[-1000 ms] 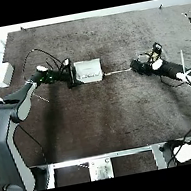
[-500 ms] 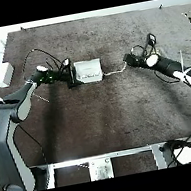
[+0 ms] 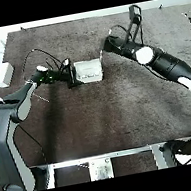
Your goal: Fold the box and place the chain.
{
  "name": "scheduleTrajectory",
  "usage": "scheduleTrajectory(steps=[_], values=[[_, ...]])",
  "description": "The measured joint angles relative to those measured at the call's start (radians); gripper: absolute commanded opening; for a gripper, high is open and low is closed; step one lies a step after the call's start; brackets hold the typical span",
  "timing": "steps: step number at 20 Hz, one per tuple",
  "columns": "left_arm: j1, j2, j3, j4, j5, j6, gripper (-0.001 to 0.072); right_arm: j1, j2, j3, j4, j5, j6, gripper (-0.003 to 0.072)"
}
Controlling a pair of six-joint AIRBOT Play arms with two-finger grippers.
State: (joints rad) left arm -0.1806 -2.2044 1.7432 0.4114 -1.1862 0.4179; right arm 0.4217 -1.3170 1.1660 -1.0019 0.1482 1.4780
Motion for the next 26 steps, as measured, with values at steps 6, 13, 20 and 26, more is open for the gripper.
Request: scheduleTrajectory(steps=[6,13,20,26], values=[[0.000,0.000,0.000,0.000,0.000,0.000,0.0491,0.074,-0.003,0.042,-0.001,-0.039,-0.021,0.0009],[0.000,0.000,0.000,0.000,0.000,0.000,0.0492,0.103,-0.114,0.048,-0.005,-0.019,-0.021,0.0254],[0.000,0.000,0.000,0.000,0.000,0.000,0.0492,-0.052,-0.163,0.048,-0.080,0.177,-0.020,0.0203],[0.000,0.000,0.000,0.000,0.000,0.000,0.0492,-0.183,-0.264,0.057,-0.034,0.351,-0.138,0.0205]])
